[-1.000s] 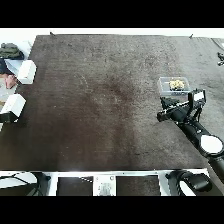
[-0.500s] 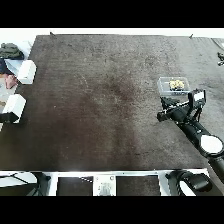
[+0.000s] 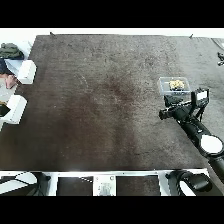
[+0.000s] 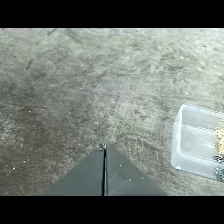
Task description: Fold the box and place the chain.
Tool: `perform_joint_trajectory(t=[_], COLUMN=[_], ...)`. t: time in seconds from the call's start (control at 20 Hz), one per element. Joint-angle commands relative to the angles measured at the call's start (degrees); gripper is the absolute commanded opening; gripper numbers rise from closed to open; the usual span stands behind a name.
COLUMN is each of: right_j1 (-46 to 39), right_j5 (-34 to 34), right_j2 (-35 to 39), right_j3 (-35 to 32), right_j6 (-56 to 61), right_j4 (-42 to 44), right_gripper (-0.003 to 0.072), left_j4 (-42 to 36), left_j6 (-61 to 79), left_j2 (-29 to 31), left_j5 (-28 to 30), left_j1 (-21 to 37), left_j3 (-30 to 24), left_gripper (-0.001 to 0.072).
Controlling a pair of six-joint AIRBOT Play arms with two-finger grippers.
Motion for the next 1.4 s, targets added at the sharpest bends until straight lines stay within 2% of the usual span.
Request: perform_joint_trajectory(t=[0.0, 0.15, 0.25, 0.3, 0.4, 0.45, 0.6, 0.75, 0.8, 0.9, 1.0, 1.1, 1.25, 1.35], right_j1=[0.0, 0.0, 0.0, 0.0, 0.0, 0.1, 0.1, 0.2, 0.2, 0.2, 0.2, 0.2, 0.2, 0.2], right_j5=[-1.7, -2.2, -2.6, -2.7, -2.7, -2.6, -2.5, -2.5, -2.4, -2.5, -2.5, -2.5, -2.5, -2.5], right_j2=[0.0, 0.0, 0.0, 0.0, 0.0, 0.0, 0.1, 0.6, 1.4, 4.5, 8.3, 11.4, 15.9, 18.3], right_j3=[0.0, 0.0, 0.0, 0.0, 0.0, 0.0, 0.1, 0.1, 0.0, 0.0, -0.1, -0.5, -2.6, -5.2], right_j6=[0.0, 0.0, 0.0, 0.0, 0.0, 0.0, 2.8, 6.4, 6.4, 6.4, 6.1, 6.0, 6.0, 6.0], right_j4=[0.0, 0.0, 0.0, 0.0, 0.0, 0.0, 0.2, 0.2, 0.2, 0.2, 0.1, -1.4, -1.6, -1.6], right_gripper=[-0.0012, -0.0012, -0.0012, -0.0012, -0.0012, -0.0012, -0.0012, -0.0012, -0.0013, -0.0013, -0.0013, -0.0013, -0.0013, -0.0012], left_j4=[-9.7, -25.0, -32.2, -34.9, -37.2, -37.8, -37.7, -41.5, -45.1, -53.3, -57.2, -59.4, -59.7, -63.2], left_j6=[4.8, 11.6, 14.7, 15.6, 15.5, 15.7, 19.1, 24.9, 28.8, 35.8, 42.4, 42.1, 42.0, 42.2], left_j2=[4.1, 7.4, 9.6, 10.7, 12.5, 13.1, 15.8, 22.9, 25.9, 31.2, 36.3, 40.5, 44.7, 45.5], left_j5=[-3.2, -8.4, -8.7, -8.5, -9.2, -9.3, -4.0, 16.0, 21.5, 27.4, 32.5, 40.7, 43.4, 40.2], left_j1=[0.0, -0.2, -1.3, -2.3, -5.0, -6.8, -16.9, -30.2, -33.9, -39.5, -44.9, -49.9, -53.5, -53.5], left_j3=[2.6, 5.5, 6.7, 7.1, 7.8, 7.8, 7.7, 3.8, 0.9, -5.7, -13.6, -21.4, -31.6, -36.4], left_gripper=[0.0698, 0.0696, 0.0666, 0.0572, 0.0099, 0.0007, 0.0002, 0.0002, 0.0002, 0.0002, 0.0002, 0.0002, 0.0002, 0.0002])
